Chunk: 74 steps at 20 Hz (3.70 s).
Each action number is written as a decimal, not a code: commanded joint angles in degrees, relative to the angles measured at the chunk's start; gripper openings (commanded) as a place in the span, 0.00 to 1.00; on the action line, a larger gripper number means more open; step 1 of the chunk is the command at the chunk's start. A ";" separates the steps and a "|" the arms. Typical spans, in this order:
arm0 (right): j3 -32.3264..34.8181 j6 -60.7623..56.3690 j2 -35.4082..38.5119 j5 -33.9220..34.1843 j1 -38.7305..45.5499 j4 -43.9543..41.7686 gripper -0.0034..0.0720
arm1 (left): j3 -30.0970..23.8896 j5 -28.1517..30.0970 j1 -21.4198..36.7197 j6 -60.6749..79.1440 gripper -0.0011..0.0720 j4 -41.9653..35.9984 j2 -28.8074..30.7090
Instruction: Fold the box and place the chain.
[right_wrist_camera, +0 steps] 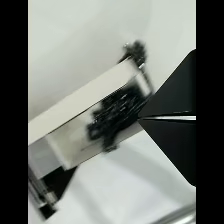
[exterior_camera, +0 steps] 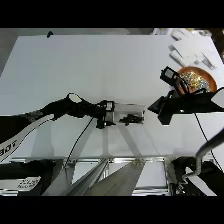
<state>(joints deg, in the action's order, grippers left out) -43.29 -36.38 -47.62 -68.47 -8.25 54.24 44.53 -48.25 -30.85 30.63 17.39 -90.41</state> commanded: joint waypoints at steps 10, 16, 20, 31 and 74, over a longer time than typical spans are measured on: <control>14.19 43.34 -7.34 8.46 3.78 7.69 0.39 | 0.04 0.00 0.04 0.00 0.29 0.02 0.02; 15.56 54.07 -12.28 13.27 3.78 -7.06 0.25 | 0.04 0.00 0.04 0.00 0.29 0.02 0.02; 15.56 54.93 -15.08 15.72 3.78 -11.04 0.26 | 0.04 0.02 0.04 0.00 0.29 0.02 0.02; 15.58 54.77 -15.37 15.39 1.53 -13.81 0.26 | 0.04 0.00 0.04 0.00 0.29 0.02 0.02; 15.58 18.34 -2.23 17.05 -4.13 -25.94 0.08 | 0.04 0.00 0.04 0.00 0.29 0.02 0.02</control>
<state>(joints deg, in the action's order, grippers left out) -27.73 -12.75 -48.03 -55.66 -11.75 17.41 44.53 -48.25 -30.85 30.63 17.41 -90.41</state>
